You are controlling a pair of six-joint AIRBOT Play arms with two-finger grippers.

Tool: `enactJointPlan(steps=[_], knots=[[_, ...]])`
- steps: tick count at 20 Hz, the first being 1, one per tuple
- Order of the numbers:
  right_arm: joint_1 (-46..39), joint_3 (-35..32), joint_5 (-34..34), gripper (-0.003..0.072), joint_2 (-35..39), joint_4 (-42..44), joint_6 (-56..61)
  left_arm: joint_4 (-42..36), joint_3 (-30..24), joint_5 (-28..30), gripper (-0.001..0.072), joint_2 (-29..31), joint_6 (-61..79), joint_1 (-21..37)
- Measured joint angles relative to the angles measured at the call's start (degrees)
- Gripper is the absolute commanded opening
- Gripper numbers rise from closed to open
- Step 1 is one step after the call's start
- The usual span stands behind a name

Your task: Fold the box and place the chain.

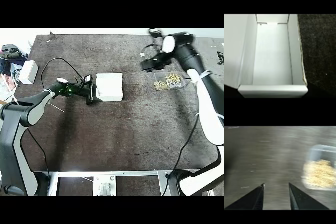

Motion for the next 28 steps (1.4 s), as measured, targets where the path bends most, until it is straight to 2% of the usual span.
enactJointPlan(steps=[1,6,7,15,18,19,25,26,27,28], knots=[[-2.8,-0.1,-0.2,0.0203,-0.3,0.4,-0.8,0.0,0.0,0.0,0.0466,0.0,0.0,0.0],[-11.6,-0.2,-0.8,0.0207,-4.8,6.3,-5.2,0.0,0.0,0.0,0.0466,0.0,0.0,0.0],[-12.3,-0.2,-0.9,0.0252,-6.0,7.2,-6.1,0.0,0.0,0.0,0.0465,0.0,0.0,0.0],[-13.9,-0.2,-1.0,0.025,-13.1,12.5,-11.1,0.0,0.0,0.0,0.0466,0.0,0.0,0.0],[-13.8,-0.2,-1.0,0.025,-14.1,13.3,-12.5,0.0,0.0,0.0,0.0466,0.0,0.0,0.0],[-13.7,-0.2,-1.1,0.021,-14.3,13.4,-12.9,0.0,0.0,0.0,0.0466,0.0,0.0,0.0],[-13.5,-0.2,-1.2,0.0211,-14.9,13.7,-14.4,0.0,0.0,0.0,0.0466,0.0,0.0,0.0],[-13.5,-0.2,-1.2,0.0184,-15.0,13.6,-14.7,0.0,0.0,0.0,0.0466,0.0,0.0,0.0],[-13.4,-0.2,-1.2,0.0052,-15.1,13.5,-14.8,0.0,0.0,0.0,0.0466,0.0,0.0,0.0],[-13.4,-0.2,-1.2,0.0039,-15.2,13.3,-14.8,0.0,0.0,0.0,0.0466,0.0,0.0,0.0]])
